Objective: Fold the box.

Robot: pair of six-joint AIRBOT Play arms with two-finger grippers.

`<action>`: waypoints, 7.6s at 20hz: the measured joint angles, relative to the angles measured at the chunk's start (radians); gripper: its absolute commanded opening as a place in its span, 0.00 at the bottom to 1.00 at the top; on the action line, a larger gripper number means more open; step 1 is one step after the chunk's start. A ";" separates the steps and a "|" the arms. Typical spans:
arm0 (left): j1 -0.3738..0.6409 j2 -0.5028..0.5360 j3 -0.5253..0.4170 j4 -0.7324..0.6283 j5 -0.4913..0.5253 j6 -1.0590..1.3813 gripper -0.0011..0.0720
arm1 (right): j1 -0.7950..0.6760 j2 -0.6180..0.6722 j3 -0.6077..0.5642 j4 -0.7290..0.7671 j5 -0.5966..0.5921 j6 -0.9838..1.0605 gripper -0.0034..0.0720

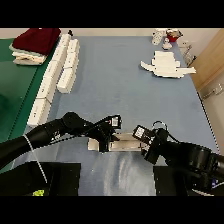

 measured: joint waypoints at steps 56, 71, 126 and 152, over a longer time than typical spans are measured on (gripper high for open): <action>0.000 0.000 0.000 0.000 0.001 0.000 0.03 | -0.689 -0.282 -0.078 0.979 0.091 -1.552 0.85; 0.000 0.000 0.000 0.000 0.001 0.000 0.03 | -0.689 -0.280 -0.072 0.978 0.103 -1.551 0.72; 0.000 0.192 0.000 0.179 -0.005 -0.469 0.81 | -0.689 -0.280 -0.070 0.979 0.095 -1.552 0.72; 0.185 -0.241 0.318 0.017 -0.346 -1.255 0.03 | -0.689 -0.280 -0.070 0.979 0.095 -1.552 0.72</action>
